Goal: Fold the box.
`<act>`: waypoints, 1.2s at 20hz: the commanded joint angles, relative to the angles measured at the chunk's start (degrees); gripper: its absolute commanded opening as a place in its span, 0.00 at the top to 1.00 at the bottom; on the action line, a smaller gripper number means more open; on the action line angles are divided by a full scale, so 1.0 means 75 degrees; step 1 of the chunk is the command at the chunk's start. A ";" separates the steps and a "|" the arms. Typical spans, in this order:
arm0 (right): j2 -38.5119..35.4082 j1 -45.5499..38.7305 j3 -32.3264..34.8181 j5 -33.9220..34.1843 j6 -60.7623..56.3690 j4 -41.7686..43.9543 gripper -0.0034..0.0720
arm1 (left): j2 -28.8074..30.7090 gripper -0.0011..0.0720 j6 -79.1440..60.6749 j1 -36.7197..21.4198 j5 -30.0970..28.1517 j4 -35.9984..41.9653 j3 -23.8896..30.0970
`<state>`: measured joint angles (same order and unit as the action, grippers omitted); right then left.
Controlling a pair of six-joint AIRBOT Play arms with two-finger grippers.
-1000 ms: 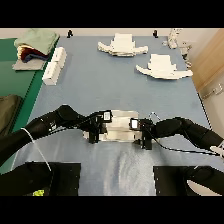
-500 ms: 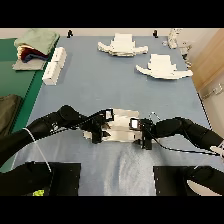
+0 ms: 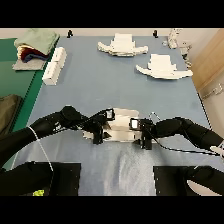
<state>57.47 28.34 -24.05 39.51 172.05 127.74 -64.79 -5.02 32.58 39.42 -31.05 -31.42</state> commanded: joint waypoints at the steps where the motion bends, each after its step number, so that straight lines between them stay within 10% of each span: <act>1: -0.0003 0.0000 -0.0006 -0.0003 -0.0006 0.0000 0.27 | 0.0055 0.92 0.1087 -0.0009 0.0061 -0.0530 -0.0073; 16: -0.0003 0.0000 -0.0006 -0.0003 -0.0009 0.0000 0.27 | 0.2474 0.97 1.1188 -0.0271 0.2524 -0.7015 -0.0571; 24: -0.0003 0.0000 -0.0006 -0.0003 -0.0006 0.0000 0.27 | 0.2553 0.97 1.2080 -0.2602 0.3171 -0.4774 0.0052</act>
<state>57.47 28.34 -24.05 39.48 172.03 127.72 -44.69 83.83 18.41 61.76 -74.96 -33.06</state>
